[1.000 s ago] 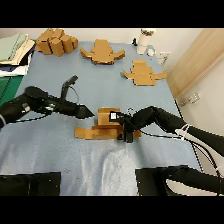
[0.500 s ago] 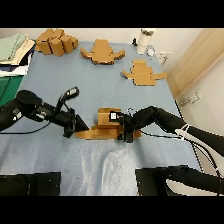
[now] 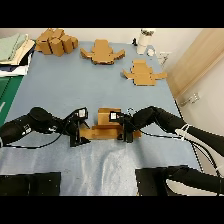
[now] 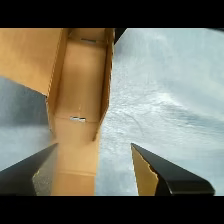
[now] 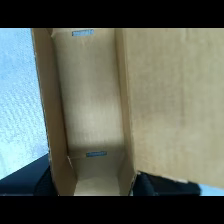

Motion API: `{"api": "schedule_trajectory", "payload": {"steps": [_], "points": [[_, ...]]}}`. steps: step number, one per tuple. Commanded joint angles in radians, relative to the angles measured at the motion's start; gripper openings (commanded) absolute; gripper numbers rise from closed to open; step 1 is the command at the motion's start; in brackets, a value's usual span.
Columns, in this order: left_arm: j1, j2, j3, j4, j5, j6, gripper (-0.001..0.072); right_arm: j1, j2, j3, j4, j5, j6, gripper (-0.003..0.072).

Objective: Fold the box.

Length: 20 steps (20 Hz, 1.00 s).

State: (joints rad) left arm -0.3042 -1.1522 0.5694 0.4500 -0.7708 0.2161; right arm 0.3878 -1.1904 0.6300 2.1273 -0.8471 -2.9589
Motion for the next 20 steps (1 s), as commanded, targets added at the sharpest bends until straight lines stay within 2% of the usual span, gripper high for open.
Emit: {"api": "schedule_trajectory", "payload": {"steps": [1,5,10,11,13,14,16,17,18,20], "points": [[-0.040,-0.029,-0.009,-0.049,0.100,0.122,0.0698,0.000,0.000,0.000,0.000,0.000,0.000,0.0510],[-0.037,-0.047,-0.007,-0.098,0.144,0.132,0.0698,0.000,0.000,0.000,0.000,0.000,0.000,0.0510],[-0.040,-0.090,0.008,-0.111,0.130,0.139,0.0696,0.000,0.000,0.000,0.000,0.000,0.000,0.0510],[-0.047,-0.103,0.019,-0.118,0.122,0.140,0.0672,0.000,0.000,0.000,0.000,0.000,0.000,0.0510],[-0.058,-0.121,0.036,-0.118,0.123,0.167,0.0396,0.000,0.000,0.000,0.000,0.000,0.000,0.0510],[-0.061,-0.126,0.040,-0.120,0.122,0.186,0.0354,0.000,0.000,0.000,0.000,0.000,0.000,0.0510],[-0.068,-0.134,0.040,-0.121,0.113,0.188,0.0354,0.000,0.000,0.000,0.000,0.000,0.000,0.0510],[-0.070,-0.139,0.040,-0.121,0.105,0.188,0.0269,0.000,0.000,0.000,0.000,0.000,0.000,0.0510],[-0.072,-0.142,0.040,-0.121,0.105,0.188,0.0125,0.000,0.000,0.000,0.000,0.000,0.000,0.0510],[-0.077,-0.147,0.040,-0.143,0.106,0.197,0.0115,0.000,0.000,0.000,0.000,0.000,0.000,0.0510]]}}
